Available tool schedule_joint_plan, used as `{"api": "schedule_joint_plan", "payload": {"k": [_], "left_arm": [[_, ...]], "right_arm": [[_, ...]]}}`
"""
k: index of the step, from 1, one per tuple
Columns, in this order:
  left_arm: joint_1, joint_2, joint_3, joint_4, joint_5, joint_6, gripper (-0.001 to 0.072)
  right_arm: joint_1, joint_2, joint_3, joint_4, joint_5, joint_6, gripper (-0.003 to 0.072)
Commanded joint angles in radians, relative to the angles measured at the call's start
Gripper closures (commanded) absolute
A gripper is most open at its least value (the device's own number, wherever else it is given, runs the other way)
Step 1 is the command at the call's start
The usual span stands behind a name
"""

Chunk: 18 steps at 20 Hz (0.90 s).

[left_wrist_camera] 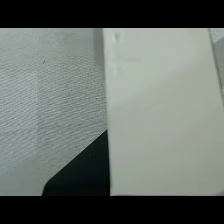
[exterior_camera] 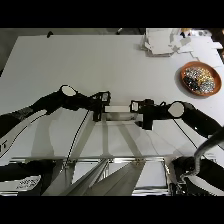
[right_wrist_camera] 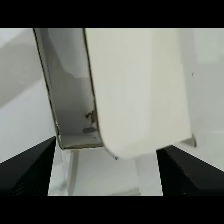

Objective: Fold the box and place the chain.

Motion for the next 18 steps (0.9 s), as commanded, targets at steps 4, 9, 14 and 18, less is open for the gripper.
{"api": "schedule_joint_plan", "payload": {"k": [4, 9, 14, 18], "left_arm": [[-0.001, 0.000, 0.000, 0.000, 0.000, 0.000, 0.0701], [-0.001, 0.000, 0.000, 0.000, 0.000, 0.000, 0.0701], [-0.001, 0.000, 0.000, 0.000, 0.000, 0.000, 0.0701], [-0.001, 0.000, 0.000, 0.000, 0.000, 0.000, 0.0701]], "right_arm": [[-0.010, -0.069, 0.043, 0.039, 0.023, -0.081, 0.0004], [-0.010, -0.089, 0.042, 0.086, 0.048, -0.129, 0.0007], [-0.009, -0.116, 0.042, 0.116, 0.051, -0.137, 0.0048], [-0.010, -0.140, 0.042, 0.115, 0.056, -0.137, 0.0115]]}}
